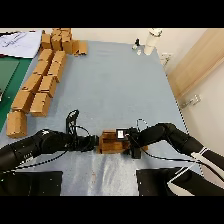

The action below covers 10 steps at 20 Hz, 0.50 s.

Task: Fold the box.

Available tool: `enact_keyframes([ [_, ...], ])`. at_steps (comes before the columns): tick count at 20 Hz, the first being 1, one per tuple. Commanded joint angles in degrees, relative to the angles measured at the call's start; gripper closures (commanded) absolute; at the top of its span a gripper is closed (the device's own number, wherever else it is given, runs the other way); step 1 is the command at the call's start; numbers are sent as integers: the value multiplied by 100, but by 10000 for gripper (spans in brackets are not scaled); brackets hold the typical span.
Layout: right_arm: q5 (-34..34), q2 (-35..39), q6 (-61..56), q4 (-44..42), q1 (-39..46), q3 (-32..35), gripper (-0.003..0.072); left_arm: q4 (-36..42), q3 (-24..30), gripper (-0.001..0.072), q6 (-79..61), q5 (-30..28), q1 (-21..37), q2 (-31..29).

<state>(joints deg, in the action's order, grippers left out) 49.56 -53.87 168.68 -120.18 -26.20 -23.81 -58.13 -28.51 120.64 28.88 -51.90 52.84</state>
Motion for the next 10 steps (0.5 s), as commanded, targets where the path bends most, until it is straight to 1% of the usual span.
enact_keyframes([
  [1, -2, 2, -2, -2, 4, -2, 171, -1252, -280, 705, 1073, 415, -105, 4],
  [4, -2, 2, -2, 0, 4, -2, 171, -1215, -308, 697, 1099, 59, -321, 4],
  [7, -2, 2, -2, -2, 4, -2, 171, -1165, -308, 695, 1099, 26, -345, 2],
  [8, -2, 2, -2, 0, 4, -2, 171, -1132, -308, 672, 1095, 26, -345, 2],
  [9, -2, 2, -2, -2, 4, -2, 171, -1128, -308, 435, 1097, 24, -345, 2],
  [10, -2, 2, -2, 0, 4, -2, 171, -1128, -308, 363, 1086, 24, -345, 2],
])
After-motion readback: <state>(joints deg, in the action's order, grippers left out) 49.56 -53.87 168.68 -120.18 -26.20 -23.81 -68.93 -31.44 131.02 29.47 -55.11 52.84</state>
